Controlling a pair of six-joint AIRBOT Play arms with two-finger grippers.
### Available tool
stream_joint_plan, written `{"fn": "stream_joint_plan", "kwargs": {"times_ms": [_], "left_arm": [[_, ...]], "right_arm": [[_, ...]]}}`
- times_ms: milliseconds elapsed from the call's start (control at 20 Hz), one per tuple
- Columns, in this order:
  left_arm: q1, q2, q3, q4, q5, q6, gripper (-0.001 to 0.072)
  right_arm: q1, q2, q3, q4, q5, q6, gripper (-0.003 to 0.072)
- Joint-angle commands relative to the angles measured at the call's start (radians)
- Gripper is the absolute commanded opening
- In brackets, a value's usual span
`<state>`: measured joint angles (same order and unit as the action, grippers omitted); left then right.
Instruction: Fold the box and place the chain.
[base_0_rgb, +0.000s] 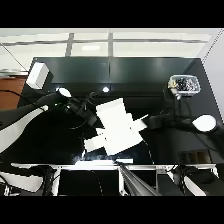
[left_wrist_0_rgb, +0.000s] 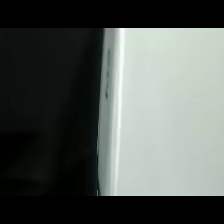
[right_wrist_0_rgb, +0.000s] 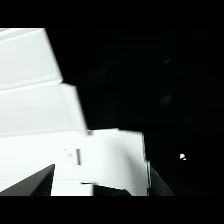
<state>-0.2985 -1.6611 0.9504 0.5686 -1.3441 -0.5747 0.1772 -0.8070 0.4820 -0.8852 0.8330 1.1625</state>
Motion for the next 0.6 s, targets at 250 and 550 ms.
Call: {"fn": "stream_joint_plan", "kwargs": {"times_ms": [250, 550], "left_arm": [[-0.16, 0.278, -0.02, 0.38, 0.375, 0.12, 0.0026], [-0.242, 0.407, -0.126, 0.367, 0.489, 0.242, 0.0027]], "right_arm": [[-0.224, 0.092, 0.262, -0.638, 0.192, -0.064, 0.0712], [-0.223, 0.092, 0.254, -0.442, 0.18, -0.105, 0.0712]]}}
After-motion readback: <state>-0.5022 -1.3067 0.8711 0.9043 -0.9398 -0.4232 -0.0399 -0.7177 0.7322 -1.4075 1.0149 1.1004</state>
